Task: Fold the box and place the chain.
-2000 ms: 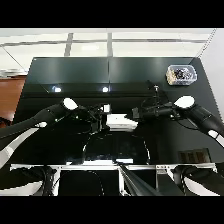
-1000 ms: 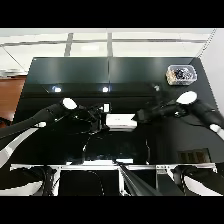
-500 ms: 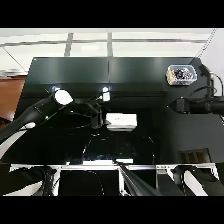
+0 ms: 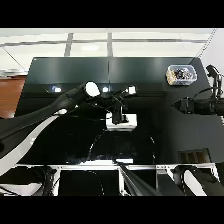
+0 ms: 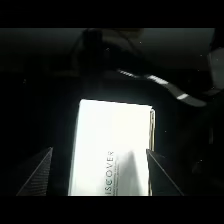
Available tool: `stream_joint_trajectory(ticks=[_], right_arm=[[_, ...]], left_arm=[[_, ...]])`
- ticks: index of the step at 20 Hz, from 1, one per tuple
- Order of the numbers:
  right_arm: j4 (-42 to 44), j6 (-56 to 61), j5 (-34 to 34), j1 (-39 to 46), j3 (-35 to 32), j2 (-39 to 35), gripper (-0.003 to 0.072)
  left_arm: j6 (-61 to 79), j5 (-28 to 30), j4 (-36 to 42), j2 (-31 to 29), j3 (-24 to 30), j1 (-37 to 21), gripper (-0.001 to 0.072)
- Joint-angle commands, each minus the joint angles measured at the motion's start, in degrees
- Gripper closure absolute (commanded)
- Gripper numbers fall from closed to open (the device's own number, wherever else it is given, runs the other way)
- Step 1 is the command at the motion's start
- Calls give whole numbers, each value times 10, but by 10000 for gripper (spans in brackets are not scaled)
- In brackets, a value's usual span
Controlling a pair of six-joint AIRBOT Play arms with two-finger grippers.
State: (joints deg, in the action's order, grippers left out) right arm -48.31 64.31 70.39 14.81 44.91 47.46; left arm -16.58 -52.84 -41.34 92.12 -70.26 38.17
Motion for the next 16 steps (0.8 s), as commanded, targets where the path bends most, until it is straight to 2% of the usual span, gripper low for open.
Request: stream_joint_trajectory(ticks=[1, 6, 9, 16], right_arm=[[-4, -5, -7, 1, 0, -1, 670], [-4, -10, -21, 1, 0, -1, 669], [-4, -10, -21, 1, 0, -1, 670], [-4, -9, -21, 1, 0, -1, 670]], left_arm=[[-22, -35, -2, 29, -18, 5, 2], [-33, -49, -17, 29, -18, 5, 2], [-34, -82, -28, 29, -22, 5, 2], [-34, -105, -103, 29, -32, 11, 3]])
